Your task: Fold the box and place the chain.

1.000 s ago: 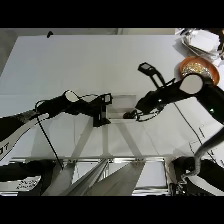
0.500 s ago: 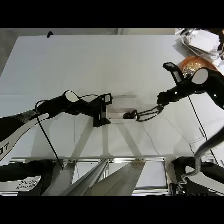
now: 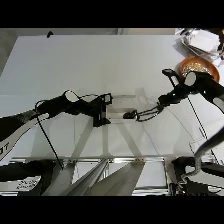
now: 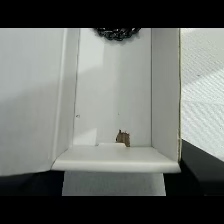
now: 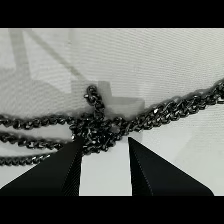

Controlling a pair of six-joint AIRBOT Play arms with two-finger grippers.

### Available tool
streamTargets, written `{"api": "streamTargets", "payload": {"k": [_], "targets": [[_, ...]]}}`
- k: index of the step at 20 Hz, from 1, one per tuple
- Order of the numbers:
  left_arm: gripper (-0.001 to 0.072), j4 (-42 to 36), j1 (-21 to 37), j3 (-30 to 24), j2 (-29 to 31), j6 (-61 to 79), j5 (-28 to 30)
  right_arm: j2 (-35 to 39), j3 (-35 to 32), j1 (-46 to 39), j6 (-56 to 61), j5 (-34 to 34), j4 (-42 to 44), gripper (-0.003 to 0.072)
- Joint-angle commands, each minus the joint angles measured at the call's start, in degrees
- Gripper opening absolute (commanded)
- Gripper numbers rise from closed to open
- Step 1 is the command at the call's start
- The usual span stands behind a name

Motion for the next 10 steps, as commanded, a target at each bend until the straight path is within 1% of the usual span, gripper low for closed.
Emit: {"api": "streamTargets", "payload": {"k": [1,10], "targets": [[0.0432,0.02,0.00,-0.02,-0.02,0.02,0.00,-0.33,-0.02,-0.04,0.35,-1.46,0.87,0.0292],[0.0432,0.02,0.00,-0.02,-0.02,0.02,0.00,-0.35,-0.02,-0.04,2.08,-0.31,2.34,0.0289]]}}
